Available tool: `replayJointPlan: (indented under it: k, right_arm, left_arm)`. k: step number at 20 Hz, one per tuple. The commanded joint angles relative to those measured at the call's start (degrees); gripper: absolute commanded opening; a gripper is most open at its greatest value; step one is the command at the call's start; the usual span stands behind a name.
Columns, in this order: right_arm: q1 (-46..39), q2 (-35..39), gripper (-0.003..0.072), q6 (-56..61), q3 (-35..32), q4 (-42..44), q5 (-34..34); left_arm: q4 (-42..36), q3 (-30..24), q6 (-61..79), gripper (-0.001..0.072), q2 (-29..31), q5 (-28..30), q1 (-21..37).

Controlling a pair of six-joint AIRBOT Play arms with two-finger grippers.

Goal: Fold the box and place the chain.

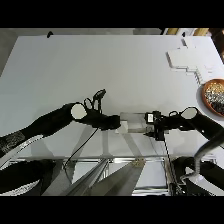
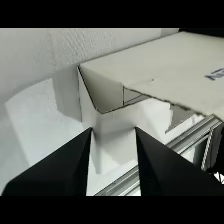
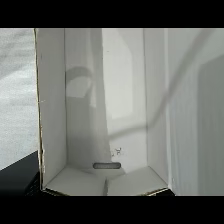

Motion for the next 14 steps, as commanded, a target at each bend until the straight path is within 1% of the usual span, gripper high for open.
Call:
replayJointPlan:
  k: [1, 4, 7, 11, 14]
  right_arm:
    - [0.02, 0.0, 0.0573, 0.04, 0.04, 0.02, 0.02]
    - [0.02, 0.0, 0.0573, 0.04, 0.07, 0.02, 0.02]
    - [0.02, 0.0, 0.0573, 0.04, 0.04, 0.02, 0.0]
    - [0.02, 0.0, 0.0573, 0.04, 0.04, 0.02, 0.02]
    - [0.02, 0.0, 0.0573, 0.04, 0.04, 0.04, 0.02]
  left_arm:
    - [-0.04, 0.04, 0.02, 0.0353, 0.04, 0.85, -0.2]
    - [0.2, 0.28, -0.04, 0.0353, -0.09, 0.85, -0.68]
    - [2.73, 3.3, -0.7, 0.0353, -1.49, 0.33, -2.32]
    - [11.65, 10.14, -10.19, 0.0352, -5.2, -4.13, -4.24]
    - [16.0, 12.17, -16.13, 0.0352, -7.1, -5.77, -5.44]
